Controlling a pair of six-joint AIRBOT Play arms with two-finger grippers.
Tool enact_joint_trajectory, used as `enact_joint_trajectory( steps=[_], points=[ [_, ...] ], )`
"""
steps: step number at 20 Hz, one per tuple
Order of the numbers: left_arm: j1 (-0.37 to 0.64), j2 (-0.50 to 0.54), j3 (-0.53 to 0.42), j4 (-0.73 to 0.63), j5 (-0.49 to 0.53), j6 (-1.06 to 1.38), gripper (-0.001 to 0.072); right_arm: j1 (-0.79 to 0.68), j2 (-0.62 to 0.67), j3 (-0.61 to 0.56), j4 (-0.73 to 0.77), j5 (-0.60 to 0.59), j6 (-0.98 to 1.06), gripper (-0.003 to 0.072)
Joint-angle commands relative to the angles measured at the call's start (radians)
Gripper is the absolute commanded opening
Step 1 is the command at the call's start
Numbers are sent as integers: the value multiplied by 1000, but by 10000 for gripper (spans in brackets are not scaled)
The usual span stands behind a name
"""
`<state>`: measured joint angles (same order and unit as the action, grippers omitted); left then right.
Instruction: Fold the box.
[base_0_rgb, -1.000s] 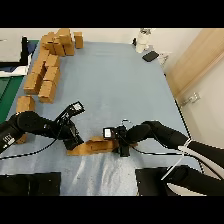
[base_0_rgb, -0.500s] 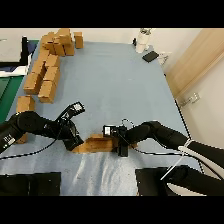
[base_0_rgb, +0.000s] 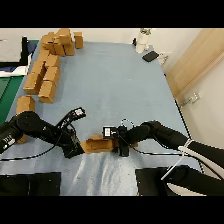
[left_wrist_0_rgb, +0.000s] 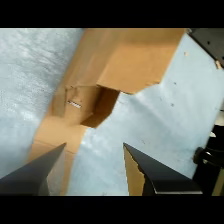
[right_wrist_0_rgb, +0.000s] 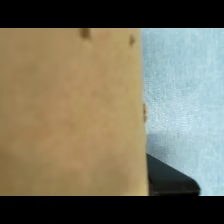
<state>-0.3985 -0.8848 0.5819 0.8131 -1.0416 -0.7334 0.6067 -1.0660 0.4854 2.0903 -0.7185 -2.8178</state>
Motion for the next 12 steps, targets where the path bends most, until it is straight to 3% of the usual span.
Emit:
enact_joint_trajectory(
  steps=[1,8,9,10,11,12],
  points=[
    [0,-1,0,-34,-59,0,541,0,-1,-1,-3,-1,-8,522],
    [-1,0,0,-195,-103,-114,538,0,-1,0,0,-5,-7,522],
    [-1,-1,0,-197,-94,-172,465,0,-1,0,0,-5,-7,521],
    [-1,-2,0,-196,-83,-227,245,0,-1,0,0,-5,-7,522],
    [-1,-8,0,-201,-79,-249,99,0,-1,0,0,-5,-7,521],
    [-4,-18,0,-203,-55,-291,94,0,-1,0,0,-5,-7,522]
  ],
)
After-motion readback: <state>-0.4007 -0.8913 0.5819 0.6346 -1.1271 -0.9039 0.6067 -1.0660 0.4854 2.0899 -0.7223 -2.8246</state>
